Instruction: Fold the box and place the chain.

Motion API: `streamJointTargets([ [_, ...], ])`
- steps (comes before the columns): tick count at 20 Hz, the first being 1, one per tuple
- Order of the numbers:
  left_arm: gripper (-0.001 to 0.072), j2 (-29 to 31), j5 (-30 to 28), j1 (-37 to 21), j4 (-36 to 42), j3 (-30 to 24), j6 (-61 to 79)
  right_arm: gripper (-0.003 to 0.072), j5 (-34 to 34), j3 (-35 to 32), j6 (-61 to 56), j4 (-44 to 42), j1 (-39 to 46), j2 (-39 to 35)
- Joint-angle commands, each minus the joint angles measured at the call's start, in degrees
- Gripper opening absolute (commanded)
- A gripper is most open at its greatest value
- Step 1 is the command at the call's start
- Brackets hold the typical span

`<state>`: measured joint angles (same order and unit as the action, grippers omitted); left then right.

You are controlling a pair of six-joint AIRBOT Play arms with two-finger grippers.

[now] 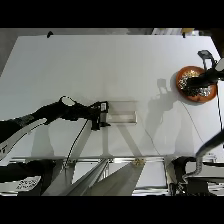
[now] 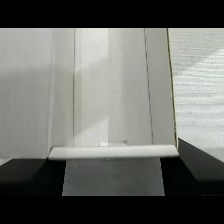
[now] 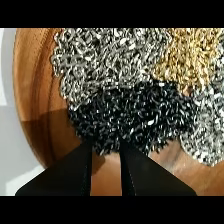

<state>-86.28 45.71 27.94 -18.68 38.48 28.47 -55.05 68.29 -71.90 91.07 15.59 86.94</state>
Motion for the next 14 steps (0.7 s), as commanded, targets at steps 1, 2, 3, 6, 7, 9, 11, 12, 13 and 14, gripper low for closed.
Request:
streamJointTargets([
  [1, 0.0010, 0.0, 0.0, 0.0, 0.0, 0.0, 0.0, 0.0172, 2.5, 0.0, 0.6, -0.1, 0.1, 2.6],
  [2, 0.0010, 0.0, 0.0, 0.0, 0.0, 0.0, 0.0, 0.0177, 2.9, 0.0, 0.5, -0.3, 0.1, 3.2],
  [3, 0.0010, 0.0, 0.0, 0.0, 0.0, 0.0, 0.0, 0.0182, 3.4, 0.0, 0.5, -0.6, 0.1, 3.6],
  [6, 0.0010, 0.0, 0.0, 0.0, 0.0, 0.0, 0.0, 0.0183, 5.6, 0.0, 0.5, -0.9, 0.1, 3.7],
  [7, 0.0010, 0.0, 0.0, 0.0, 0.0, 0.0, 0.0, 0.0183, 6.0, 0.0, 0.5, -0.9, 0.1, 3.8],
  [9, 0.0010, 0.0, 0.0, 0.0, 0.0, 0.0, 0.0, 0.0183, 6.2, 0.0, 0.5, -1.0, 0.1, 4.1],
  [11, 0.0010, 0.0, 0.0, 0.0, 0.0, 0.0, 0.0, 0.0183, 5.7, 0.0, 0.5, -1.2, 0.1, 5.0],
  [12, 0.0010, 0.0, 0.0, 0.0, 0.0, 0.0, 0.0, 0.0180, 5.2, 0.0, 0.4, -1.2, 0.1, 5.4],
  [13, 0.0010, 0.0, 0.0, 0.0, 0.0, 0.0, 0.0, 0.0148, 5.0, 0.0, 0.4, -1.1, 0.1, 5.3],
  [14, 0.0010, 0.0, 0.0, 0.0, 0.0, 0.0, 0.0, 0.0019, 4.6, 0.0, 0.4, -0.9, 0.1, 5.0],
])
